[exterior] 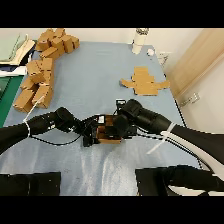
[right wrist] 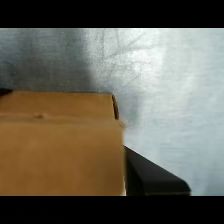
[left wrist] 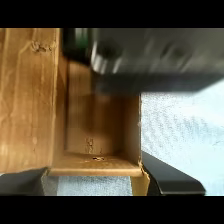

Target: Fold the box.

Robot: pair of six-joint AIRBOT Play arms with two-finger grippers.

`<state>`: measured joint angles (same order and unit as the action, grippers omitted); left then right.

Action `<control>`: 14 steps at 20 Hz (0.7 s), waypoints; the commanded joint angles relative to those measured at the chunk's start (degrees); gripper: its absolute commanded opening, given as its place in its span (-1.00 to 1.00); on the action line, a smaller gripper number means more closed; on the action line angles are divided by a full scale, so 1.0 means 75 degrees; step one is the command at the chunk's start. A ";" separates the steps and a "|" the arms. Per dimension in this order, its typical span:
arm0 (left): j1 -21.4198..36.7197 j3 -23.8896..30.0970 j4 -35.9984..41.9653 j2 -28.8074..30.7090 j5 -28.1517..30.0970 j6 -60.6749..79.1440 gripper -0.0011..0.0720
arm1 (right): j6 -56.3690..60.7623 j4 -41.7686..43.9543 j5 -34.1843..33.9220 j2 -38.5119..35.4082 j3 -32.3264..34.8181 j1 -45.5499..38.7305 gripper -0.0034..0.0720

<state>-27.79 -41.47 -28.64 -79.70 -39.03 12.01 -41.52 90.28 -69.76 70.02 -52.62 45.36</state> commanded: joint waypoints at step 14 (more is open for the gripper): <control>-0.0006 0.0000 0.0000 0.0000 0.0003 -0.0003 0.48 | -0.5901 0.3541 0.0629 -0.0035 0.0009 -0.5144 -0.90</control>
<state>-27.79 -41.47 -28.64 -79.70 -39.03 11.99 -65.01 101.47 -70.39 63.37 -52.56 18.13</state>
